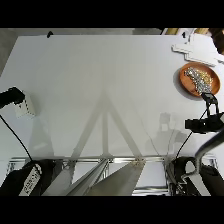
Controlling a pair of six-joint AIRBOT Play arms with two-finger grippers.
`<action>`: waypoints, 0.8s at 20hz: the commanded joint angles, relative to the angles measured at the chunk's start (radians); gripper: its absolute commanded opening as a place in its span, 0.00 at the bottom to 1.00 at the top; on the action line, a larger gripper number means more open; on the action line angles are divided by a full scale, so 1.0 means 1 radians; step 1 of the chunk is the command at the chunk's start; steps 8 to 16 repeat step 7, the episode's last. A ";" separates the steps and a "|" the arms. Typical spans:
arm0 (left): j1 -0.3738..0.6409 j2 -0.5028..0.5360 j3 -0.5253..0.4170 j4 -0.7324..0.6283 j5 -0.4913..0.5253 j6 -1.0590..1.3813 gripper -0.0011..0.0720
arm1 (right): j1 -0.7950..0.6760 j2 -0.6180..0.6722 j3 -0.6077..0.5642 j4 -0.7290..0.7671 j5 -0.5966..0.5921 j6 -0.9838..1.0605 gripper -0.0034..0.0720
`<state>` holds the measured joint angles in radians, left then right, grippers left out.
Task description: Fold the box and place the chain.
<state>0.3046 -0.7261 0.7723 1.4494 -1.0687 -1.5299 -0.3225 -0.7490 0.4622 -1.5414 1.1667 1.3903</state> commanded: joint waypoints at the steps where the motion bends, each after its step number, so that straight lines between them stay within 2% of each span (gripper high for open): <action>1: -0.046 0.071 0.000 0.003 -0.048 0.000 0.96 | -0.001 0.001 0.000 0.000 0.000 0.000 0.07; 6: -0.063 0.075 -0.002 0.002 -0.103 0.000 0.96 | -0.001 0.001 -0.001 0.000 0.000 0.000 0.07; 16: -0.063 0.075 -0.002 0.002 -0.103 0.000 0.96 | -0.001 0.001 -0.001 0.000 0.000 0.000 0.07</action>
